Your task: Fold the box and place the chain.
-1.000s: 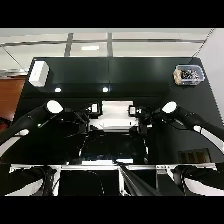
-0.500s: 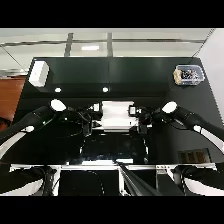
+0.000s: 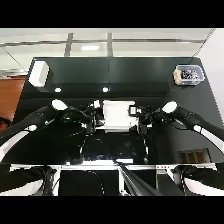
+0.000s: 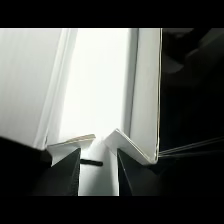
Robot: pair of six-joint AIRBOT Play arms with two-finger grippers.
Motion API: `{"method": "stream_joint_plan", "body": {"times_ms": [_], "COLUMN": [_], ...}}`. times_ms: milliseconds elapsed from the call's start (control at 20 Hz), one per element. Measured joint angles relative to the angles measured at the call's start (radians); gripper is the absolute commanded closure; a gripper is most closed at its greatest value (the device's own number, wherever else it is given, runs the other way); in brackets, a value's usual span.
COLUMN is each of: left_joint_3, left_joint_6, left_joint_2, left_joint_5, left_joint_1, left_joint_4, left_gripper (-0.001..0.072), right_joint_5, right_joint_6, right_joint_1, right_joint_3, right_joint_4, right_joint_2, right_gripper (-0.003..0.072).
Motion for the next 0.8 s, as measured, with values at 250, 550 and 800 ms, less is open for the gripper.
{"method": "stream_joint_plan", "body": {"times_ms": [250, 550, 800], "left_joint_3": [0.011, 0.013, 0.014], "left_joint_6": [0.018, 0.022, 0.024], "left_joint_2": [-0.028, -0.034, -0.034], "left_joint_5": [0.02, 0.032, 0.038], "left_joint_1": [-0.04, -0.053, -0.054], "left_joint_4": [-0.051, -0.073, -0.075], "left_gripper": [0.0434, 0.057, 0.0515], "right_joint_5": [0.0, 0.0, 0.001], "right_joint_6": [0.0, 0.0, -0.001], "right_joint_1": [0.0, 0.0, 0.0], "right_joint_3": [0.0, 0.0, 0.0], "right_joint_4": [0.0, 0.0, 0.0], "right_joint_2": [0.0, 0.0, -0.001], "right_gripper": [0.0483, 0.0483, 0.0484]}}
